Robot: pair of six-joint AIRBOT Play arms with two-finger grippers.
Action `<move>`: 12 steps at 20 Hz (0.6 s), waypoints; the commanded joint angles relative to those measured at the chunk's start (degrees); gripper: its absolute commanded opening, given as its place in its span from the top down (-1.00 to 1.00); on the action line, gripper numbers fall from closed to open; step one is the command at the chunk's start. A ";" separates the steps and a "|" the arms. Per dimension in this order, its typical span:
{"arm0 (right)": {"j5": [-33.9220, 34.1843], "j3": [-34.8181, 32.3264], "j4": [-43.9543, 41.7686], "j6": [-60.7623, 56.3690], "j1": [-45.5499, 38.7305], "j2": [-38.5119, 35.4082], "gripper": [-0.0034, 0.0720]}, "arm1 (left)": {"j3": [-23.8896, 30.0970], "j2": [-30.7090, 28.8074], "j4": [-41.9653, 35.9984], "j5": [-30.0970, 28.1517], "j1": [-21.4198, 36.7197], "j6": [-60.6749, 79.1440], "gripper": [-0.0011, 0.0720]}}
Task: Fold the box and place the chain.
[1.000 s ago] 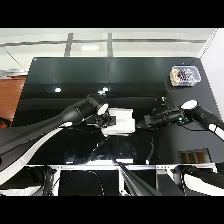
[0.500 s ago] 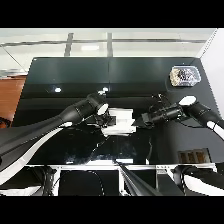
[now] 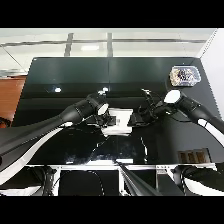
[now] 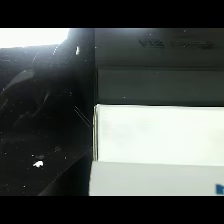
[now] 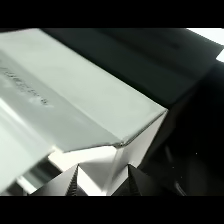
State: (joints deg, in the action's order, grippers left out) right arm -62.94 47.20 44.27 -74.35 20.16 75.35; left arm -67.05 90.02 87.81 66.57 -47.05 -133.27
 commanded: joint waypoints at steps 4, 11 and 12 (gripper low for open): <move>9.46 0.76 13.99 -17.70 8.83 0.24 -0.02 | 0.04 0.07 0.00 -0.09 0.07 0.02 0.89; 6.01 6.97 30.23 -38.62 14.27 3.69 0.09 | 0.04 0.07 0.00 -0.09 0.07 0.02 0.89; 5.20 7.28 31.34 -41.22 14.60 4.00 0.09 | 0.04 0.07 0.00 -0.09 0.07 0.02 0.89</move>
State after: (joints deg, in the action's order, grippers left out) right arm -55.79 52.62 68.29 -105.36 33.08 78.24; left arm -67.02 90.06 87.79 66.46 -47.05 -133.29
